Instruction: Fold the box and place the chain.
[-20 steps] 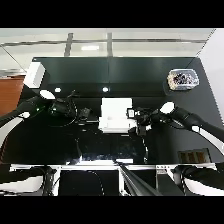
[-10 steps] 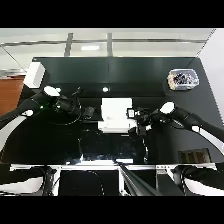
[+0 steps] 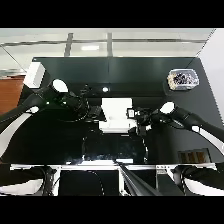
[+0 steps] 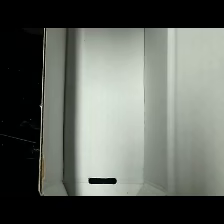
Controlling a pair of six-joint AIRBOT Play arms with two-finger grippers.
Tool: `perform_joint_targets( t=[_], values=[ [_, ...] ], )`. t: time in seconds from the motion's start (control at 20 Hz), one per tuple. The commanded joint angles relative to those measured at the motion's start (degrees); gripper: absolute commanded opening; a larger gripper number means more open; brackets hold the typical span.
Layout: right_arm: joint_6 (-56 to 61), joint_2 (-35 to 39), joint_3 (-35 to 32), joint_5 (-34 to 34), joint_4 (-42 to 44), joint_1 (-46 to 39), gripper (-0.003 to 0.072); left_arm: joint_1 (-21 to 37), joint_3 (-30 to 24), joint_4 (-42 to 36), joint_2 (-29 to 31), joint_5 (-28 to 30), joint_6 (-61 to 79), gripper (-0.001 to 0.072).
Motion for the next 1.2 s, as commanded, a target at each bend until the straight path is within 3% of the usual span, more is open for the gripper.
perform_joint_targets(
  t=[0.0,0.5,0.8,1.15],
  values=[
    [0.0,0.02,0.02,0.0,0.02,0.04,0.0304,-1.18,1.73,1.97,-0.02,-0.39,-3.87,0.056],
    [0.0,0.02,0.02,0.0,0.02,0.04,0.0304,-4.31,1.99,3.98,-0.02,5.29,-8.59,0.0517],
    [0.0,0.02,0.02,0.0,0.02,0.04,0.0303,-6.82,1.99,12.09,-0.02,6.73,-14.4,0.0517],
    [0.0,0.02,0.02,0.0,0.02,0.04,0.0304,-7.23,1.99,12.55,-0.02,8.44,-14.71,0.0517]
  ],
)
